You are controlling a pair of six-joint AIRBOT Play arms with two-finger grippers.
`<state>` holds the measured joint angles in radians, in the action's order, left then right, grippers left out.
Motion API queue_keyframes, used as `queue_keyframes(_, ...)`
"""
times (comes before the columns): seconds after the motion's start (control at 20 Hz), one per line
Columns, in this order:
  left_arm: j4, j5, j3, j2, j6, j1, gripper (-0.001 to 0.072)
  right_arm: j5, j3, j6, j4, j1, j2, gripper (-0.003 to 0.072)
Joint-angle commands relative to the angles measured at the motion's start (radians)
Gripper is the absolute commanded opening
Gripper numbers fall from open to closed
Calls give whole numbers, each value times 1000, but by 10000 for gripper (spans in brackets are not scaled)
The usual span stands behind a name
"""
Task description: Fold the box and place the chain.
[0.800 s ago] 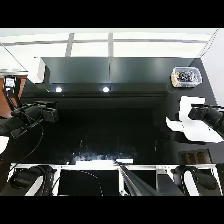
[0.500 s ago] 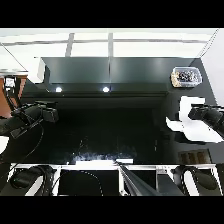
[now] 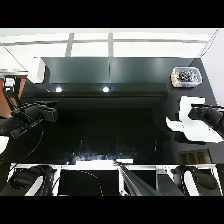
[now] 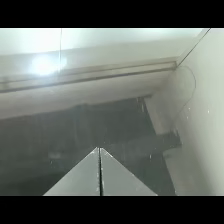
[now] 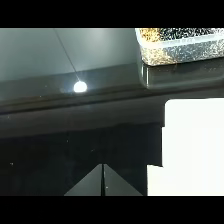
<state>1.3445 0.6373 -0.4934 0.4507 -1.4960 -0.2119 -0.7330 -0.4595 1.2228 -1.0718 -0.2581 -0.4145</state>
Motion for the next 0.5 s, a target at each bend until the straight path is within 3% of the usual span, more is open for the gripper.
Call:
queue_keyframes(0.0,-3,-154,8,5,0,0,27,82,1,1,17,0,1,15)
queue_keyframes(0.05,-3,-236,11,17,0,0,27,129,1,0,53,0,0,17)
queue_keyframes(0.1,-3,-328,13,39,0,0,75,172,1,0,66,0,0,112)
queue_keyframes(0.15,-3,-406,13,67,0,0,459,219,1,-2,63,0,-2,616)
queue_keyframes(0.2,-13,-471,11,105,-5,-4,704,264,1,-13,42,0,-11,720)
queue_keyframes(0.3,-30,-455,-6,175,-5,-16,709,296,-14,6,-80,-8,-68,720)
queue_keyframes(0.45,-29,-433,-18,228,-3,-62,708,212,-150,296,-438,-156,-288,720)
